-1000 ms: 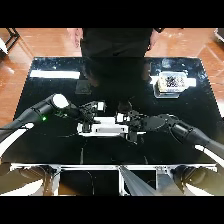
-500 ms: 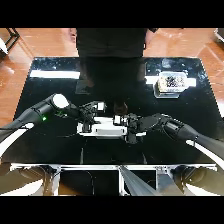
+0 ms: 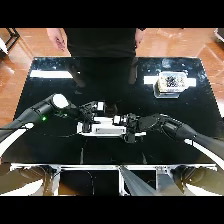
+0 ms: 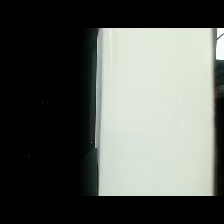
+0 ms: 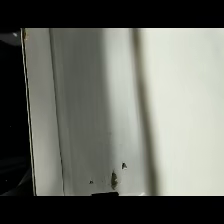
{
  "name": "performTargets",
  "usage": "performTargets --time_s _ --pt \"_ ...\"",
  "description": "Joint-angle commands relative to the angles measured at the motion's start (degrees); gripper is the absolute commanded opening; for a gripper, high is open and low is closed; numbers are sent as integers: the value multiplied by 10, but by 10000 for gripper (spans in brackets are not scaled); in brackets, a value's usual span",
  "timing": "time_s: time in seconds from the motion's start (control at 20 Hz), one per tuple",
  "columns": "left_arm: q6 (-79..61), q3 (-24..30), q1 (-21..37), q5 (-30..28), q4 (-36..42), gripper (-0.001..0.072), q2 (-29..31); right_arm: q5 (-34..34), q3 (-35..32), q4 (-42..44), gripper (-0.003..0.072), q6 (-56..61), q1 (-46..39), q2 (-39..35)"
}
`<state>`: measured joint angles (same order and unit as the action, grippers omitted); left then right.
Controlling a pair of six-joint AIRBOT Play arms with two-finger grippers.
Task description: Fold the box and place the chain.
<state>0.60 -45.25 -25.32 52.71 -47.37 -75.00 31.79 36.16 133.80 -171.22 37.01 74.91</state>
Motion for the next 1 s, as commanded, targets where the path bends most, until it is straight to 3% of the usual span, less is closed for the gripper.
performTargets --time_s 0.0,0.1,0.35,0.4,0.5,0.55,0.75,0.95 --pt "1 0 0 3 0 22 0 -1 -1 -12 562 0 1 5" --pt "1 0 0 3 0 22 0 -1 -1 -19 425 0 1 5" --pt "15 0 0 8 0 24 0 -3 0 -21 418 0 0 5" --pt "15 0 0 14 0 54 0 -3 0 -21 418 0 0 5" --pt "16 0 0 9 0 410 1 -3 0 -21 418 0 0 5" --pt "17 0 1 5 -1 623 2 -3 0 -21 419 0 0 5" --pt "73 -1 21 5 -48 641 36 0 0 -21 418 0 0 5" --pt "195 -1 85 19 -94 641 121 4 0 -25 418 0 1 5"
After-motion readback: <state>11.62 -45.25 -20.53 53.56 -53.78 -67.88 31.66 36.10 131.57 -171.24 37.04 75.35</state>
